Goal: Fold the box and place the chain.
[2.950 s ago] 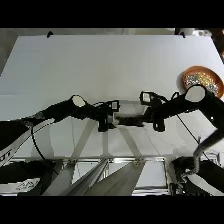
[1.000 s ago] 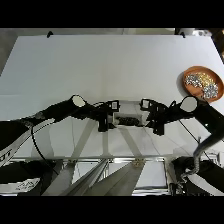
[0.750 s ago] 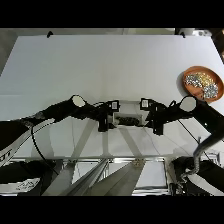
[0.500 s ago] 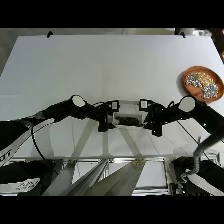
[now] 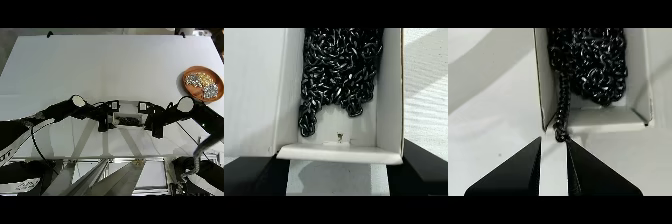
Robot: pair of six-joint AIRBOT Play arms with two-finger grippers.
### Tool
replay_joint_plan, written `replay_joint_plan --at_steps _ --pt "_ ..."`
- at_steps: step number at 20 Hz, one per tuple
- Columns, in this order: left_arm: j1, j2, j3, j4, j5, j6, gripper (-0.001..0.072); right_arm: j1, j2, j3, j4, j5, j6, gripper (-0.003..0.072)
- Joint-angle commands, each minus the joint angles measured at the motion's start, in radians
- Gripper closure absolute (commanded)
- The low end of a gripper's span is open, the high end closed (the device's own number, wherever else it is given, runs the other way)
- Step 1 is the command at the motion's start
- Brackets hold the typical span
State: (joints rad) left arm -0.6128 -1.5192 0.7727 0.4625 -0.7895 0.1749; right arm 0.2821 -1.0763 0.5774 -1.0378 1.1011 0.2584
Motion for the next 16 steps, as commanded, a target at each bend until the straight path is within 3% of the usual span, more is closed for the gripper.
replay_joint_plan --at_steps 1,2,4,5,6,7,10,16 --pt "0.0 0.001 0.0 0.0 0.0 0.0 0.0313 0.001 0.0 0.0 -0.064 0.064 0.018 0.0578" --pt "0.0 0.001 0.0 0.0 0.0 0.0 0.0313 0.001 0.0 0.0 -0.076 0.069 0.038 0.0652" --pt "0.0 0.001 0.0 0.0 0.0 0.0 0.0313 0.001 0.0 0.0 -0.079 0.059 0.056 0.0641" --pt "0.0 0.001 0.0 0.0 0.0 0.0 0.0313 0.001 0.0 0.0 -0.079 0.041 0.056 0.0547" --pt "0.0 0.001 0.0 0.0 0.0 0.0 0.0313 0.001 0.0 0.0 -0.079 0.02 0.056 0.0404" --pt "0.0 0.001 0.0 0.0 0.0 0.0 0.0313 0.002 0.0 0.0 -0.074 -0.002 0.055 0.0384" --pt "0.0 0.001 0.0 0.0 0.0 0.0 0.0313 0.002 0.0 0.0 0.01 -0.093 0.038 0.0392" --pt "0.0 0.001 0.0 0.0 0.0 0.0 0.0313 0.002 0.0 0.0 0.075 -0.098 -0.04 0.0431"
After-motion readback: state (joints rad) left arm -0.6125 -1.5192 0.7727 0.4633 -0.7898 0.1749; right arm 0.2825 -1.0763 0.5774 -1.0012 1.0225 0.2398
